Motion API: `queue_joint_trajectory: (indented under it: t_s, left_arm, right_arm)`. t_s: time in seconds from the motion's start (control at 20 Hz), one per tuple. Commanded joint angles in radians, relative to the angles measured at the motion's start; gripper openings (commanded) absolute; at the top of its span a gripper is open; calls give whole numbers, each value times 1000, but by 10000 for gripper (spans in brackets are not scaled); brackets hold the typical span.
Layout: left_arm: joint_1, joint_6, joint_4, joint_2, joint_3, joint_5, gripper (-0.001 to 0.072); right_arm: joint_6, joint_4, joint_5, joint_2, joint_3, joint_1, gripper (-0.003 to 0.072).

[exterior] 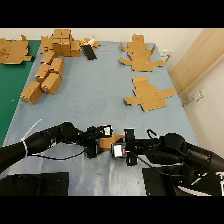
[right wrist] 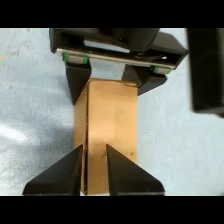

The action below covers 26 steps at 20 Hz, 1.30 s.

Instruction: Fold the box.

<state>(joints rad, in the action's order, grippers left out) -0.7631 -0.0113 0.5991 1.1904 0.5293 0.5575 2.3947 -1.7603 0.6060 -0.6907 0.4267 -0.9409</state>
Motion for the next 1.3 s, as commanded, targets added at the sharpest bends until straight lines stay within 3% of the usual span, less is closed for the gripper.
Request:
queue_joint_trajectory:
  t_s: [0.0, 0.15, 0.25, 0.3, 0.35, 0.45, 0.55, 0.8, 1.05, 1.25]
  left_arm:
    - [0, -1, 0, -1, 0, 0, 525]
    - [0, -1, 0, -1, 0, 0, 525]
    - [0, 0, 0, -1, 0, 0, 525]
    - [0, -1, 0, -1, 0, 0, 525]
    - [0, 0, 0, -1, 0, 0, 525]
    - [0, -1, 0, -1, 0, 0, 525]
    - [0, -1, 0, -1, 0, 0, 525]
    - [0, -1, 0, -1, 0, 0, 525]
    - [0, -1, 0, -1, 0, -1, 525]
    - [0, -1, 0, -1, 0, 0, 525]
  right_arm:
    - [-180, 90, 28, 103, 13, 1, 257]
    - [-491, 129, 107, 240, 29, 1, 253]
    - [-846, 101, 143, 328, 33, 1, 223]
    - [-1011, 102, 171, 356, 33, 1, 73]
    - [-1184, 93, 202, 370, 31, 1, -1]
    - [-1427, 53, 245, 371, 14, 1, -2]
    - [-1505, -52, 182, 362, -42, 1, -3]
    - [-1590, -332, -268, 251, -202, -3, -3]
    - [-1585, -353, -422, 68, -174, -28, -2]
    - [-1589, -357, -478, -8, -173, -59, -2]
